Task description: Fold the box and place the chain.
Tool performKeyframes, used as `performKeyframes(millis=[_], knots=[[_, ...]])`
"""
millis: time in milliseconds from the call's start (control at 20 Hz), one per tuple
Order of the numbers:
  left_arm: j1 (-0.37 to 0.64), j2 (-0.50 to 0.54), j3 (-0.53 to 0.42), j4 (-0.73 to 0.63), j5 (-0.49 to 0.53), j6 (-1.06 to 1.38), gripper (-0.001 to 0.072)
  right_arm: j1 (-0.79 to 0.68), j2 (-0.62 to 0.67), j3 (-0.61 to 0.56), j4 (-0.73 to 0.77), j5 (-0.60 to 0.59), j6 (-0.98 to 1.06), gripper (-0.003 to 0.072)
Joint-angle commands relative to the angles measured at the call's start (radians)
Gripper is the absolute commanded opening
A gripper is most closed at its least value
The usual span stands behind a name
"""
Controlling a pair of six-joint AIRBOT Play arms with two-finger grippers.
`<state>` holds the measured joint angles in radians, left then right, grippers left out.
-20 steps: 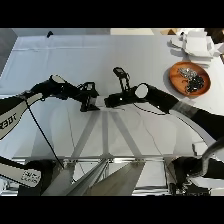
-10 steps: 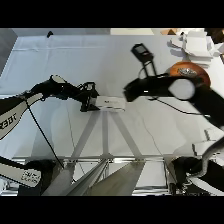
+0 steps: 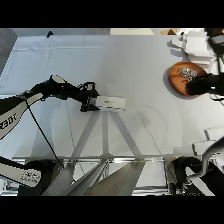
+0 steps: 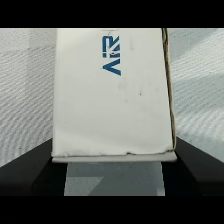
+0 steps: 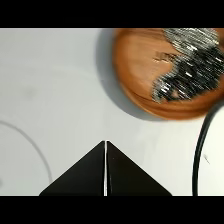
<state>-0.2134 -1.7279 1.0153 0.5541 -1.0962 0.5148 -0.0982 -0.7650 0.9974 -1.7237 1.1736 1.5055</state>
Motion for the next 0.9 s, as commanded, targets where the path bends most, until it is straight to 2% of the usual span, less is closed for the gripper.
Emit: performKeyframes(millis=[0,400,450,500,550,700,850], knots=[[0.0,0.0,0.0,0.0,0.001,0.0,0.0324,-0.119,0.026,0.001,-0.047,0.035,0.014,0.001],[0.0,0.0,0.0,0.0,0.0,0.0,0.031,-0.132,0.025,0.001,-0.047,-0.009,0.014,0.0011],[0.0,0.0,0.0,0.0,0.0,0.0,0.0218,-0.132,0.025,0.001,-0.046,-0.018,0.016,0.0011],[0.0,0.0,0.0,0.0,0.0,0.0,0.0087,-0.132,0.025,0.001,-0.045,-0.027,0.017,0.0011],[0.0,0.0,0.0,0.0,0.001,0.0,0.001,-0.132,0.025,0.001,-0.04,-0.037,0.017,0.0011],[0.0,0.005,0.0,0.003,-0.011,-0.058,0.0006,-0.132,0.025,0.001,0.001,-0.048,0.017,0.0011],[0.002,0.061,0.0,0.008,-0.011,-0.21,0.0005,-0.132,0.025,0.001,0.008,-0.048,0.016,0.0011]])
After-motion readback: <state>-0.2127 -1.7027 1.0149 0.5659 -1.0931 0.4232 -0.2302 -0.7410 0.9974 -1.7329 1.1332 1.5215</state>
